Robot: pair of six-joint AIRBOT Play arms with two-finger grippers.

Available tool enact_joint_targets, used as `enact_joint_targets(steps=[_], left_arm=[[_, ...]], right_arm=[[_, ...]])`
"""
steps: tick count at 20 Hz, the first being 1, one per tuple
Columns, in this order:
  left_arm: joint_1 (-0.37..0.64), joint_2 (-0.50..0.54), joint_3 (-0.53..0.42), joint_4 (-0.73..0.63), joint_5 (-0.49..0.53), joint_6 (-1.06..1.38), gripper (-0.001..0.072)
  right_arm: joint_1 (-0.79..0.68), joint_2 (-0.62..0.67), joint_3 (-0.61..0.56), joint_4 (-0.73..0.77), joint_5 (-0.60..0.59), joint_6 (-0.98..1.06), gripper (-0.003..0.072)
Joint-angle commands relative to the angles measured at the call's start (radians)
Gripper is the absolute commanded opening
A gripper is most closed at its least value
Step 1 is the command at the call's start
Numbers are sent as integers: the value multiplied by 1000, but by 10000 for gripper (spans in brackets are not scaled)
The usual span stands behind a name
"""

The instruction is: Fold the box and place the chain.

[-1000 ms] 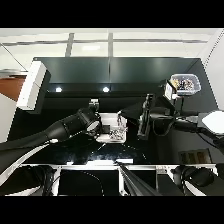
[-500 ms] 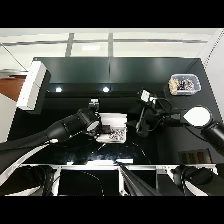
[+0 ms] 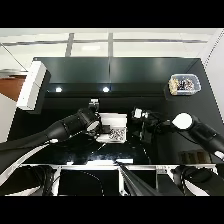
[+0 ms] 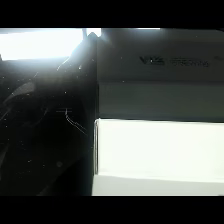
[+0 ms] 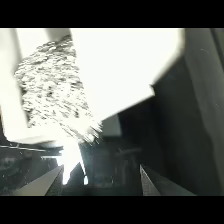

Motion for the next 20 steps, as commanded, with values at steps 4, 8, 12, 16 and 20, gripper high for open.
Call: enact_joint_targets(steps=[4,8,12,16,20], left_arm=[[1,-1,1,0,-2,0,30],[1,-1,1,0,-2,0,30],[1,-1,1,0,-2,0,30],[1,-1,1,0,-1,0,30],[1,-1,1,0,-2,0,30]], right_arm=[[14,-93,-14,208,-18,-359,553],[31,-113,-14,237,-16,-370,415],[54,-127,-14,236,-23,-370,146],[53,-127,-14,225,-23,-357,124],[28,-116,-13,169,-3,-260,124]])
